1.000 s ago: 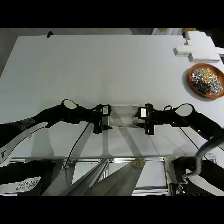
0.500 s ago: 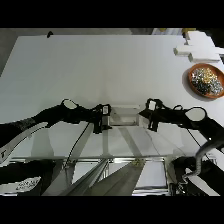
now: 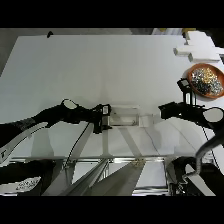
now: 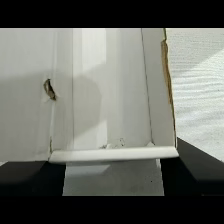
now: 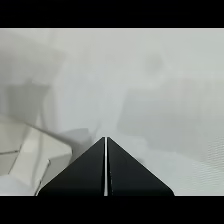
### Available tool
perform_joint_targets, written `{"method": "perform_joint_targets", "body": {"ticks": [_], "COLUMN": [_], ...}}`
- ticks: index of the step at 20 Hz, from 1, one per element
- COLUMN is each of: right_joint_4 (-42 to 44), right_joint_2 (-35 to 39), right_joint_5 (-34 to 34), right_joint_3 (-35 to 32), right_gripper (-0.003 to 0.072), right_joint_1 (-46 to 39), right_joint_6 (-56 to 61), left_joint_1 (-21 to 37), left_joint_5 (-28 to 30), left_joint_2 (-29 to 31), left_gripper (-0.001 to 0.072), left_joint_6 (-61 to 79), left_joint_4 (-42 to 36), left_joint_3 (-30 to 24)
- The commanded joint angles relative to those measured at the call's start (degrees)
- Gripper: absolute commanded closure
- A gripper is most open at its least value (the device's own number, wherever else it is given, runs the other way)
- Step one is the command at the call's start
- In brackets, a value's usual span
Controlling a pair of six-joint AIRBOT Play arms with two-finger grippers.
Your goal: Fold the box and place the chain.
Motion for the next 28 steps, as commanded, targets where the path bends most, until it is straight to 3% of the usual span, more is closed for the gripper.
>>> {"method": "perform_joint_targets", "body": {"ticks": [1, 7, 14, 17, 19, 21, 28], "right_joint_4": [-1.7, 3.2, 9.7, 9.9, 11.8, 14.4, 15.6], "right_joint_2": [-6.1, -16.0, -13.1, -7.4, -6.3, -6.3, -6.3], "right_joint_5": [5.7, 10.1, 12.7, 12.6, 13.1, 13.4, 11.3], "right_joint_3": [0.0, 0.0, 0.0, 0.0, 0.0, 0.0, 0.0], "right_gripper": [0.0667, 0.0667, 0.0664, 0.0613, 0.0474, 0.042, 0.0405], "right_joint_1": [-1.5, 1.0, 4.0, 4.0, 4.0, 4.0, 5.8], "right_joint_6": [12.6, 12.6, 7.7, 7.7, 7.9, 7.8, 8.5], "left_joint_1": [0.0, 0.0, 0.0, 0.0, 0.0, 0.0, 0.0], "left_joint_5": [0.0, 0.0, 0.0, 0.0, 0.0, 0.0, 0.0], "left_joint_2": [0.0, 0.0, 0.0, 0.0, 0.0, 0.0, 0.0], "left_gripper": [0.0574, 0.0574, 0.0574, 0.0574, 0.0574, 0.0574, 0.0574], "left_joint_6": [0.0, 0.0, 0.0, 0.0, 0.0, 0.0, 0.0], "left_joint_4": [0.0, 0.0, 0.0, 0.0, 0.0, 0.0, 0.0], "left_joint_3": [0.0, 0.0, 0.0, 0.0, 0.0, 0.0, 0.0]}}
